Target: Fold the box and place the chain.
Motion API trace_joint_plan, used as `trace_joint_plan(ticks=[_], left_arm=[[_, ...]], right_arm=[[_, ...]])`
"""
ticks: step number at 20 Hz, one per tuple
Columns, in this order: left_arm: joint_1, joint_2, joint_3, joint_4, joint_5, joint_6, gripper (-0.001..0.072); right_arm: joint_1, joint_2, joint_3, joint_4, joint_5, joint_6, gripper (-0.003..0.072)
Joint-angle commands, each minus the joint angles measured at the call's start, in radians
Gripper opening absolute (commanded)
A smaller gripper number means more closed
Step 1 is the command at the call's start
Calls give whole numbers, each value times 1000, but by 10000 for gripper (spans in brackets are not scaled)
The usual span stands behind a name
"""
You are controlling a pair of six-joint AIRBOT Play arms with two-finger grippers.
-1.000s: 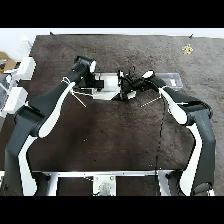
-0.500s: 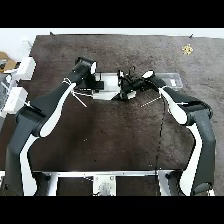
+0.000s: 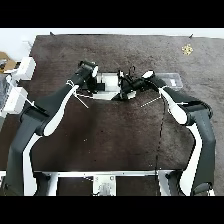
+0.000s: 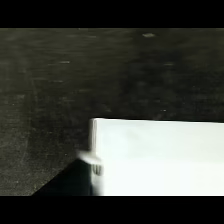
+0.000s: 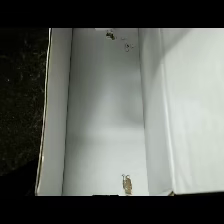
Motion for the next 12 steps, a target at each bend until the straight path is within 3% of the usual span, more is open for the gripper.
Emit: trace_joint_plan(ticks=[1, 7, 8, 9, 10, 12], left_arm=[[0, -3, -1, -1, -9, 0, 13], [0, -3, -1, -1, -16, -10, 13], [0, -3, -1, -2, -14, -9, 54], [0, -3, -1, -2, -8, -10, 247], [0, -3, -1, -9, -6, -9, 283], [0, -3, 0, -9, -5, -6, 281]], right_arm=[[1, 0, 0, 0, 0, 0, 323], [1, 0, 0, 0, 0, 0, 323], [1, 0, 0, 0, 0, 0, 323], [1, 0, 0, 0, 0, 0, 323], [1, 0, 0, 0, 0, 0, 323], [1, 0, 0, 0, 0, 0, 323]])
